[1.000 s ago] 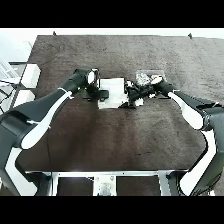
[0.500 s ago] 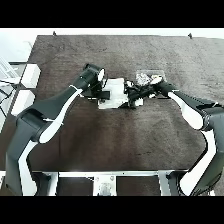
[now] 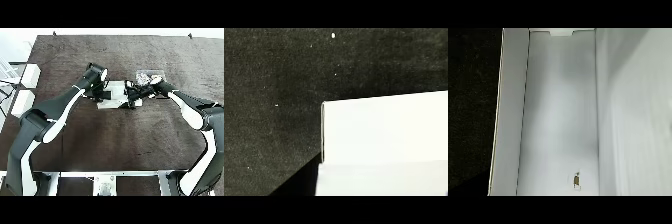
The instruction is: Fold the box and place the chain.
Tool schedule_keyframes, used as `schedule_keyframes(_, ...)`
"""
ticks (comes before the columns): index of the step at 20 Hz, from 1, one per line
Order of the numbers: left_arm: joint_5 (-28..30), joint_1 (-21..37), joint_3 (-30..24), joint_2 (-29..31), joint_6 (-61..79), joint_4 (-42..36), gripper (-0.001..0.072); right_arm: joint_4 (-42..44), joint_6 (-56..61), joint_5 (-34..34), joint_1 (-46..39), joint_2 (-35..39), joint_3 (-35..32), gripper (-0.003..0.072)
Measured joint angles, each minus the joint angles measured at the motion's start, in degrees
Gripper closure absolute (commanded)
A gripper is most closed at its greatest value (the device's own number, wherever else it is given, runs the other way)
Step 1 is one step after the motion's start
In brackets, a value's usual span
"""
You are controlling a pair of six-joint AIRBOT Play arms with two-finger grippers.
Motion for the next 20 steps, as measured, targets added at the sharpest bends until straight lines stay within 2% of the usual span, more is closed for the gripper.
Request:
schedule_keyframes(4, 0.2, 0.0, 0.1, -0.5, 0.1, 0.3, 0.0683, 0.0, 0.0, 0.0, 0.0, 0.0, 0.0, 0.0092)
schedule_keyframes(5, 0.2, 0.0, 0.1, -0.5, 0.1, 0.3, 0.0625, -0.1, 0.0, 0.0, 0.0, 0.0, 0.0, 0.0093)
schedule_keyframes(6, 0.2, 0.0, 0.2, -0.6, 0.4, 0.5, 0.0359, 0.0, -0.2, 0.0, 0.0, 0.0, 0.0, 0.0092)
schedule_keyframes(7, -0.3, 0.0, 0.2, -0.9, 0.5, 1.2, 0.0254, -0.1, -0.2, 0.0, 0.0, 0.0, 0.0, 0.0093)
schedule_keyframes(15, -2.3, 0.7, 2.7, 0.0, 3.2, 0.5, 0.0252, -0.2, -0.2, 0.1, -0.1, 0.0, 0.0, 0.0093)
schedule_keyframes(20, -5.4, 1.1, 3.1, 4.0, 9.5, 0.2, 0.0253, -0.1, -0.2, 0.1, -0.1, 0.0, 0.0, 0.0093)
